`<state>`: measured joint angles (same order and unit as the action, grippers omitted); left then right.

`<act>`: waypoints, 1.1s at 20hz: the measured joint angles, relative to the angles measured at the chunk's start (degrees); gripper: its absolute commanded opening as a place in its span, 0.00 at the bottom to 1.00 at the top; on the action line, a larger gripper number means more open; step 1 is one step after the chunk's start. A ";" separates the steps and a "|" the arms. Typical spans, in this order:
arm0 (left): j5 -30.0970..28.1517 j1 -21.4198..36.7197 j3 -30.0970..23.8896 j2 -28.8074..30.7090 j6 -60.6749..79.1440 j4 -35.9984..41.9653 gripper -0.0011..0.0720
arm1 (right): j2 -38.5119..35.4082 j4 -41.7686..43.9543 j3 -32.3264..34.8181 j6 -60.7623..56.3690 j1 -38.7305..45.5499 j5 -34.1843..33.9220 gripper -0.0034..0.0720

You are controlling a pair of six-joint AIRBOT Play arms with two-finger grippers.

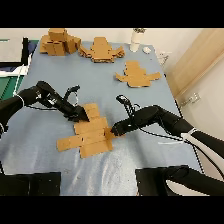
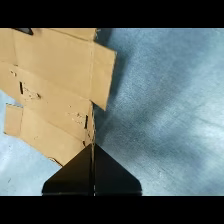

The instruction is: Fold the box.

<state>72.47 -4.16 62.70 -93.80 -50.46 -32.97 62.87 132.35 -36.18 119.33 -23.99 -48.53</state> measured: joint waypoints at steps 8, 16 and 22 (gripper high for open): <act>0.00 -0.44 0.00 0.00 5.33 1.92 0.60 | 0.00 -0.59 0.00 -0.42 0.00 -0.17 0.05; 0.04 -0.44 0.00 -0.02 9.03 3.32 0.32 | 0.00 -2.95 0.00 -2.12 0.00 -1.51 0.05; 2.97 -0.44 0.00 -1.14 11.50 4.57 0.32 | 0.00 -3.41 0.00 -2.36 -0.02 -1.57 0.05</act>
